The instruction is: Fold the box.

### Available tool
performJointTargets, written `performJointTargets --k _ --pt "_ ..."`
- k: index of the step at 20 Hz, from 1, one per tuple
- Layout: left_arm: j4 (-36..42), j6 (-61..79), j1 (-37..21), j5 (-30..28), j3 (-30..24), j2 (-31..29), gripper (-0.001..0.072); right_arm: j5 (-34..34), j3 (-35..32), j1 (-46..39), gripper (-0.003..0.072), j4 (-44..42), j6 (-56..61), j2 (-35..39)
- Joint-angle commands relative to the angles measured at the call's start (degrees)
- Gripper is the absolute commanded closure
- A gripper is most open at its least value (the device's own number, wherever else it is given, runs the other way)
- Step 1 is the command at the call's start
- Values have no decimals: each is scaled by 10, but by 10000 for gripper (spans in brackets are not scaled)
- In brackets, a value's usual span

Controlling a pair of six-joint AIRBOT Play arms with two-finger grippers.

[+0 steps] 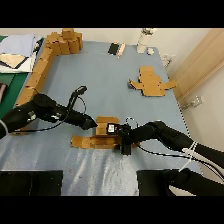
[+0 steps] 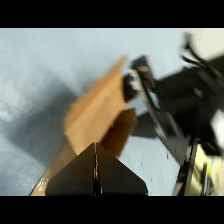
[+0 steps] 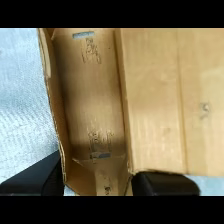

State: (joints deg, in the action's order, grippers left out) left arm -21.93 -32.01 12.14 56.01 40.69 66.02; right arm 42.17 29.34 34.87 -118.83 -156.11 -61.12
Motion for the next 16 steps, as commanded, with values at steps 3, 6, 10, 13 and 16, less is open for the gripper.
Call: performJointTargets --k 3,6,10,13,16 --pt "-79 240 -13 83 1 -100 697 -1 0 0 247 0 0 0" --pt "-155 282 49 35 -3 -110 695 -1 0 0 246 0 0 0" --pt "-50 453 20 -73 -117 -110 24 3 0 0 247 1 0 0" --pt "-38 575 22 -123 -186 -109 24 3 0 0 246 1 0 0" --pt "-30 590 25 -141 -193 -94 24 3 0 0 246 1 0 0"
